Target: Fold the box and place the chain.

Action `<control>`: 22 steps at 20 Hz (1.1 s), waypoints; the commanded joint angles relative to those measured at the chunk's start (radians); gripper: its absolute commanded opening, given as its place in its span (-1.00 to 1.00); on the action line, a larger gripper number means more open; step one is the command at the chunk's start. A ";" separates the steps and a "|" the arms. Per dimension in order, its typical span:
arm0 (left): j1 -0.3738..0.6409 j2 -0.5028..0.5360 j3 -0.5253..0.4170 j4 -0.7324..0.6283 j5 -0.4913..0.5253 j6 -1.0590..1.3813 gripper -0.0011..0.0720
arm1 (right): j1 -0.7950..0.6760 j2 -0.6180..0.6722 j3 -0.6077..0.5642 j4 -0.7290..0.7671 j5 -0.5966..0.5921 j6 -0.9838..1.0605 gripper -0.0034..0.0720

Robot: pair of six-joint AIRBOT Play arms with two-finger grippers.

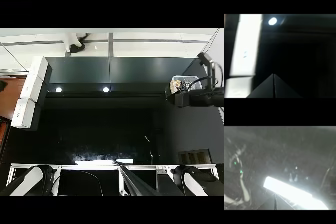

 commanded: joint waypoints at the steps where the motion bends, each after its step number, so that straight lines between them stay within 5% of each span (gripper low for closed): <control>1: -0.095 0.116 0.006 -0.156 -0.085 -0.021 -0.90 | 0.017 0.069 0.058 -0.040 -0.027 0.029 -0.89; 4: -0.288 0.286 -0.131 -0.153 0.021 -0.021 -0.90 | 0.100 0.187 -0.084 -0.125 -0.239 0.037 -0.89; 7: -0.480 0.477 -0.413 -0.150 0.263 -0.022 -0.90 | 0.183 0.232 -0.279 -0.199 -0.542 0.037 -0.89; 10: -0.549 0.594 -0.586 -0.151 0.383 -0.051 -0.89 | 0.181 0.230 -0.310 -0.202 -0.584 0.037 -0.90; 22: -0.547 0.631 -0.610 -0.146 0.380 -0.050 -0.89 | 0.181 0.230 -0.310 -0.176 -0.528 0.037 -0.90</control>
